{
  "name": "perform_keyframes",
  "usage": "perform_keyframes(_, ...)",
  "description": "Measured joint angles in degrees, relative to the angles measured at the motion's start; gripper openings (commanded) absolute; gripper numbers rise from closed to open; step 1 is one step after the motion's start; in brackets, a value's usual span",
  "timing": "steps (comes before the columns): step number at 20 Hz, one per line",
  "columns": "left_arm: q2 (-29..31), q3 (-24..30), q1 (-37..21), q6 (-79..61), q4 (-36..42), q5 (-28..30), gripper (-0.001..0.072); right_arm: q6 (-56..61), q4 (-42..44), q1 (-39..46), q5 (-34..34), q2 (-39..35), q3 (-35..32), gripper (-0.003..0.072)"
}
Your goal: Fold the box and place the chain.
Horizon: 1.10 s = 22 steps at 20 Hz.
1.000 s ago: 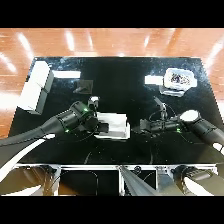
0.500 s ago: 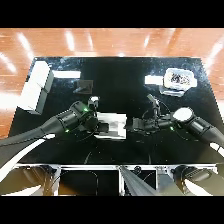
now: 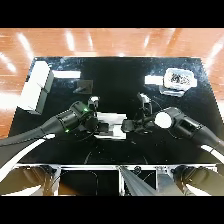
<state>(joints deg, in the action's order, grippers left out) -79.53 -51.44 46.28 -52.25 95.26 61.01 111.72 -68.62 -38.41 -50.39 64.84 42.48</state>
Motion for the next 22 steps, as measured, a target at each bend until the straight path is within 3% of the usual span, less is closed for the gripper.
perform_keyframes(8,0.0,-0.02,0.0,0.0,0.02,1.03,0.0019,15.02,-14.34,-7.69,-6.78,9.44,10.36,0.0651)
perform_keyframes(10,-0.02,-0.02,0.0,0.0,0.09,1.33,0.002,16.35,-15.5,-8.39,-8.13,10.45,11.19,0.0647)
perform_keyframes(11,0.0,-0.02,0.0,0.0,0.11,1.42,0.0019,16.85,-15.96,-8.63,-8.52,10.78,11.45,0.0593)
perform_keyframes(19,0.0,-0.02,0.0,-0.02,0.04,1.73,0.002,18.21,-17.77,-10.29,-10.51,13.14,12.09,0.0591)
perform_keyframes(22,0.0,-0.02,0.0,0.0,0.02,1.77,0.0019,18.38,-18.14,-10.86,-10.6,14.16,12.09,0.0545)
